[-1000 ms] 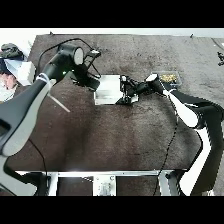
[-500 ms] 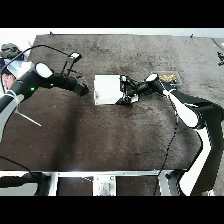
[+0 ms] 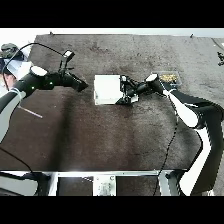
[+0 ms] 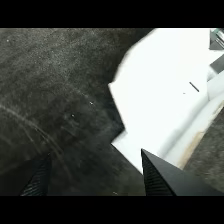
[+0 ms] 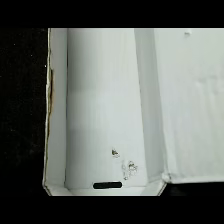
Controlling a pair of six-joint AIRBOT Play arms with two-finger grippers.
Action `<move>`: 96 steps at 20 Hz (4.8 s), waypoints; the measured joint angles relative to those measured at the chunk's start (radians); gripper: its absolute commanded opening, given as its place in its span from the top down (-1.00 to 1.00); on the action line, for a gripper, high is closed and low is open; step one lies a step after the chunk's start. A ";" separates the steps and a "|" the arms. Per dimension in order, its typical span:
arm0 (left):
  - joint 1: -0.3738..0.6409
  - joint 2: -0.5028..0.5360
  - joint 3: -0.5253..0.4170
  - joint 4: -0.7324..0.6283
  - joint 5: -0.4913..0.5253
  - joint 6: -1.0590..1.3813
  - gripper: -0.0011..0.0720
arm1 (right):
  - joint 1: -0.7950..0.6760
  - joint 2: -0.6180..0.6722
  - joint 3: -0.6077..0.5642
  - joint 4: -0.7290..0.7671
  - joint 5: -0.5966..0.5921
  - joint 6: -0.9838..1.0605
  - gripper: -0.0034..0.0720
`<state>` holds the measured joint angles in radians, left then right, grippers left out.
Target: Fold the box and place the chain.
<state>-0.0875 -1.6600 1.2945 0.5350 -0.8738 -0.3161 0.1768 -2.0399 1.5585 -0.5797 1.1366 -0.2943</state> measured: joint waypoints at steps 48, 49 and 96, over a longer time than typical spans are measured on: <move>-0.021 -0.353 0.174 -0.130 -0.353 0.904 -1.00 | -0.001 0.000 0.000 0.000 0.000 -0.001 -0.27; -0.026 -0.353 0.174 -0.130 -0.348 0.911 -1.00 | -0.001 0.000 0.000 0.000 0.000 -0.001 -0.27; -0.077 -0.418 0.217 -0.206 -0.309 0.848 -0.86 | -0.001 0.000 0.000 0.000 0.000 -0.001 -0.27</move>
<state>-0.1646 -2.0777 1.5112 0.3294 -1.1824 0.5320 0.1761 -2.0396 1.5585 -0.5797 1.1370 -0.2951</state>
